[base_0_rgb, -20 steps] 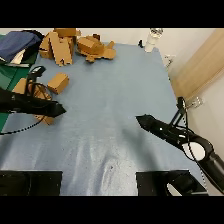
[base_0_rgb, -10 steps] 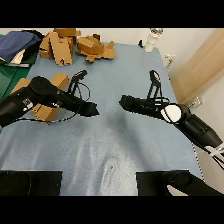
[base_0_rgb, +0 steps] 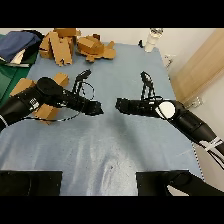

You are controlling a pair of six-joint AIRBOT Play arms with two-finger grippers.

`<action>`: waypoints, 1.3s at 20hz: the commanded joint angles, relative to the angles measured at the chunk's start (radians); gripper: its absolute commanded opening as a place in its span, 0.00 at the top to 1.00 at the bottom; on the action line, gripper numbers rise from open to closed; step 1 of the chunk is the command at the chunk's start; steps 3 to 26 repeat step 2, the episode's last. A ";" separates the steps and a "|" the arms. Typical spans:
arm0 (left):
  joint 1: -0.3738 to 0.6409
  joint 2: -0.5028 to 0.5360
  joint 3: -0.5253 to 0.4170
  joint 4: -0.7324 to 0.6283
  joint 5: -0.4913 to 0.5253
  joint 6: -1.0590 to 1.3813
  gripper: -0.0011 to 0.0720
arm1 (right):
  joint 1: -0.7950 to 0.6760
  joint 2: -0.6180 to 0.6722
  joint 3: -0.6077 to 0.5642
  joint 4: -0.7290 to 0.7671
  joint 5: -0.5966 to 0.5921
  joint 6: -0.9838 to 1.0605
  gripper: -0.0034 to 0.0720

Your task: Fold the box.

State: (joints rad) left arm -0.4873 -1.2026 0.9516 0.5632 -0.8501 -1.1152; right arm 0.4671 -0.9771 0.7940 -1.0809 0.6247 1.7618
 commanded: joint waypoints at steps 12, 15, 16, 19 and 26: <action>0.001 -0.002 0.001 -0.003 0.004 0.001 0.97 | 0.001 -0.002 0.002 0.000 0.007 -0.001 0.95; 0.001 -0.002 0.001 -0.003 0.004 0.001 0.97 | 0.001 -0.002 0.002 0.000 0.007 -0.001 0.95; 0.001 -0.002 0.001 -0.003 0.004 0.001 0.97 | 0.001 -0.002 0.002 0.000 0.007 -0.001 0.95; 0.001 -0.002 0.001 -0.003 0.004 0.001 0.97 | 0.001 -0.002 0.002 0.000 0.007 -0.001 0.95; 0.001 -0.002 0.001 -0.003 0.004 0.001 0.97 | 0.001 -0.002 0.002 0.000 0.007 -0.001 0.95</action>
